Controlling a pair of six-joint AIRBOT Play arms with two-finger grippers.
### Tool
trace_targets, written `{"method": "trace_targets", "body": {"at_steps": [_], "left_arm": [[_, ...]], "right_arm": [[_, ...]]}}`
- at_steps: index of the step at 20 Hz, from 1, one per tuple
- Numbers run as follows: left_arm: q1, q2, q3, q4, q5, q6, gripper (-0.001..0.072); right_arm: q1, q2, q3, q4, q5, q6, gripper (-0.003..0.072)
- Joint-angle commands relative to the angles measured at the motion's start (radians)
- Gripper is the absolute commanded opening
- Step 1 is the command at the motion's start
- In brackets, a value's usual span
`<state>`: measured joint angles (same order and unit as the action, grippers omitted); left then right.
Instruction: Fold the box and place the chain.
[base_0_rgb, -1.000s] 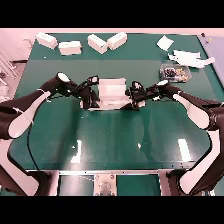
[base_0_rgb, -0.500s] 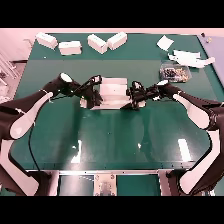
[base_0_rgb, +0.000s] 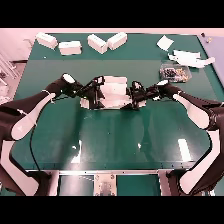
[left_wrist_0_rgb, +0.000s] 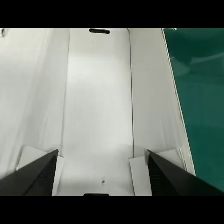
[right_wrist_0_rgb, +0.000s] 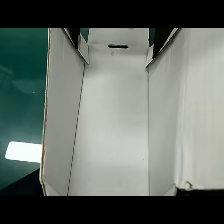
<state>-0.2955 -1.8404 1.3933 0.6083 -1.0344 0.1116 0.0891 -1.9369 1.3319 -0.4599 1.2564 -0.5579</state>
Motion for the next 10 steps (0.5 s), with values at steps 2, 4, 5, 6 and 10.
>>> {"method": "trace_targets", "body": {"at_steps": [2,4,5,6,10], "left_arm": [[-0.001,-0.001,0.000,0.016,0.018,0.002,0.0619],[0.000,-0.001,0.000,0.058,0.024,0.003,0.0178],[0.000,-0.001,0.000,0.089,0.031,0.003,0.0025],[0.003,-0.001,0.000,0.105,0.031,0.002,0.0024],[0.048,0.000,0.000,0.073,-0.025,0.040,0.0023]], "right_arm": [[0.001,0.000,0.000,0.000,0.002,0.000,0.0569],[0.001,0.000,0.000,0.000,0.002,0.000,0.0569],[0.001,0.000,0.000,0.000,0.002,0.000,0.0569],[0.001,0.000,0.000,0.000,0.002,0.000,0.0569],[0.001,0.000,0.000,0.000,0.002,0.000,0.0569]]}}
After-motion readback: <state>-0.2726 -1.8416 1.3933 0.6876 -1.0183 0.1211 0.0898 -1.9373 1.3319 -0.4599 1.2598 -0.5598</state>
